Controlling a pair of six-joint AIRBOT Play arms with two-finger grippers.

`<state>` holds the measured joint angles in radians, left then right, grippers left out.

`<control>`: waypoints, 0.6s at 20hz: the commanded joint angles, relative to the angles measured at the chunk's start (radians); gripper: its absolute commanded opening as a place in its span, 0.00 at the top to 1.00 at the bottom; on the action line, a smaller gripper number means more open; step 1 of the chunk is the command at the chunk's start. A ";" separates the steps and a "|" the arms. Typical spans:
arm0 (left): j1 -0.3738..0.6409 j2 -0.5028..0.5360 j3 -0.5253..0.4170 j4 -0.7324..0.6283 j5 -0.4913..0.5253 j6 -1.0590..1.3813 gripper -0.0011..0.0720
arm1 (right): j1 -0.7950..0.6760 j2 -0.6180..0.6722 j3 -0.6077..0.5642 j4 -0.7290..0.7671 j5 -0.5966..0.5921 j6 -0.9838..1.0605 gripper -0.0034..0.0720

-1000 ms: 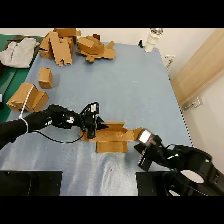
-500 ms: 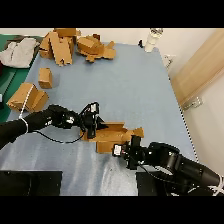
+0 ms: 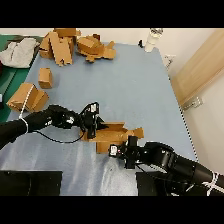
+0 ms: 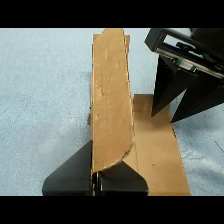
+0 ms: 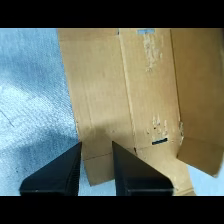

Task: Fold the box.

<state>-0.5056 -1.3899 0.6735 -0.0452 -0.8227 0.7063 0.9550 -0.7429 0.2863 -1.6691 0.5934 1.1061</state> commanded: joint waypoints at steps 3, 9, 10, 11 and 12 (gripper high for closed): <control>0.000 0.000 0.000 0.000 0.001 -0.001 0.97 | 0.001 -0.003 0.028 0.002 0.023 0.000 0.53; 0.000 0.000 0.018 0.094 0.028 -0.141 0.97 | 0.001 -0.003 0.037 0.002 0.035 0.000 0.53; 0.000 0.000 0.019 0.108 0.028 -0.157 0.97 | 0.001 -0.003 0.037 0.006 0.044 0.000 0.53; 0.000 0.000 0.019 0.113 0.025 -0.157 0.97 | 0.001 -0.001 0.037 0.018 0.062 -0.001 0.53; 0.000 0.000 0.019 0.114 0.021 -0.157 0.97 | 0.001 0.003 0.037 0.032 0.088 -0.001 0.53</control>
<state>-0.5060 -1.3899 0.6899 0.0280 -0.8040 0.5797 0.9550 -0.7444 0.3214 -1.6611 0.6395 1.1053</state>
